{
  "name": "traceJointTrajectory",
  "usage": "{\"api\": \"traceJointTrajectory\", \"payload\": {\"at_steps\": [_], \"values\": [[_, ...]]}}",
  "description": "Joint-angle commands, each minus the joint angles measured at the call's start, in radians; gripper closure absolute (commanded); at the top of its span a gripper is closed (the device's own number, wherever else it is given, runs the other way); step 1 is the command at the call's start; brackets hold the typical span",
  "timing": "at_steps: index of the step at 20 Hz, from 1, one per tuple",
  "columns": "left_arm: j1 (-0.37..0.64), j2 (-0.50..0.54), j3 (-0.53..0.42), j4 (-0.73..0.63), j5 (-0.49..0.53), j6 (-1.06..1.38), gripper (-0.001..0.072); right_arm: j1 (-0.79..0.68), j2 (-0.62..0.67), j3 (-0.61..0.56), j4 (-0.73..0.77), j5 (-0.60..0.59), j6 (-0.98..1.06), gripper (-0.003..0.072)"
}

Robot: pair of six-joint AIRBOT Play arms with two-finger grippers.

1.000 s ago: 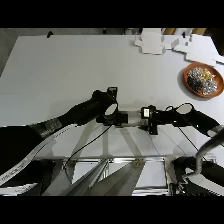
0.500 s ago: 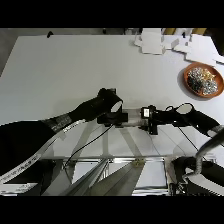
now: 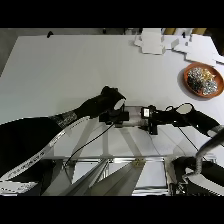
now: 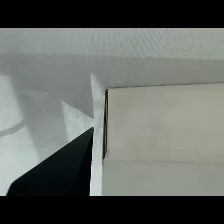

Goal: Fold the box and place the chain.

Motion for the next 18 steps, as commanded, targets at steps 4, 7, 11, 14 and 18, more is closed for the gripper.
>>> {"api": "traceJointTrajectory", "payload": {"at_steps": [4, 7, 11, 14, 18], "values": [[0.001, -0.011, 0.002, 0.003, 0.011, 0.000, 0.0574, 0.000, 0.001, 0.000, 0.000, 0.000, 0.000, 0.0283], [0.001, -0.011, 0.002, 0.003, 0.007, 0.004, 0.0705, 0.000, 0.001, 0.000, 0.000, 0.000, 0.000, 0.0283], [0.001, -0.010, 0.002, 0.004, -0.005, 0.004, 0.0703, 0.000, 0.001, 0.000, 0.000, 0.000, 0.000, 0.0283], [0.002, -0.002, 0.002, 0.003, -0.006, 0.032, 0.0561, 0.000, 0.001, 0.000, 0.000, 0.000, 0.000, 0.0283], [0.002, 0.012, 0.002, 0.003, -0.014, 0.067, 0.0493, 0.000, 0.001, 0.000, 0.000, 0.000, 0.000, 0.0283]]}}
